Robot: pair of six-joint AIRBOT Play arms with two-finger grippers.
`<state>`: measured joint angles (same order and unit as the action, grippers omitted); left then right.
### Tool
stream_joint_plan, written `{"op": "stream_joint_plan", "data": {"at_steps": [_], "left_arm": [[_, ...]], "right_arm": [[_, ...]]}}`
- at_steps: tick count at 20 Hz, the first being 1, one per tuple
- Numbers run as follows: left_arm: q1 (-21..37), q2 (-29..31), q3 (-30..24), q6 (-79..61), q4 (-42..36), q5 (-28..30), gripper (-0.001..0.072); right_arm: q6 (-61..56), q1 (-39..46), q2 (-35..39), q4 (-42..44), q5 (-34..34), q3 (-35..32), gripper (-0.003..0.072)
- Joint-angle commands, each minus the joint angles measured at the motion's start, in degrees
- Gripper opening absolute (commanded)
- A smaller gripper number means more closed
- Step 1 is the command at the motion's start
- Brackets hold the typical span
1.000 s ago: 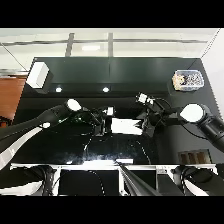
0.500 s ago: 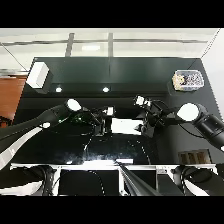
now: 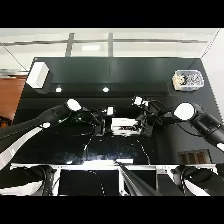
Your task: Fold the box and place the chain.
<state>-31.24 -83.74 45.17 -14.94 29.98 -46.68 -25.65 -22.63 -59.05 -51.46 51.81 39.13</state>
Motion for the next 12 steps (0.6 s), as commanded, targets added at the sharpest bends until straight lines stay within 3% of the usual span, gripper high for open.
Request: {"op": "stream_joint_plan", "data": {"at_steps": [1,12], "left_arm": [[0.02,-0.04,0.0,-0.02,0.02,-0.07,0.0467],[0.02,-0.04,0.0,-0.02,0.04,-0.07,0.0467]], "right_arm": [[-0.02,-0.02,-0.11,0.39,1.38,0.0,0.033],[-0.04,-0.02,-0.15,0.61,1.97,-1.51,0.0332]]}}
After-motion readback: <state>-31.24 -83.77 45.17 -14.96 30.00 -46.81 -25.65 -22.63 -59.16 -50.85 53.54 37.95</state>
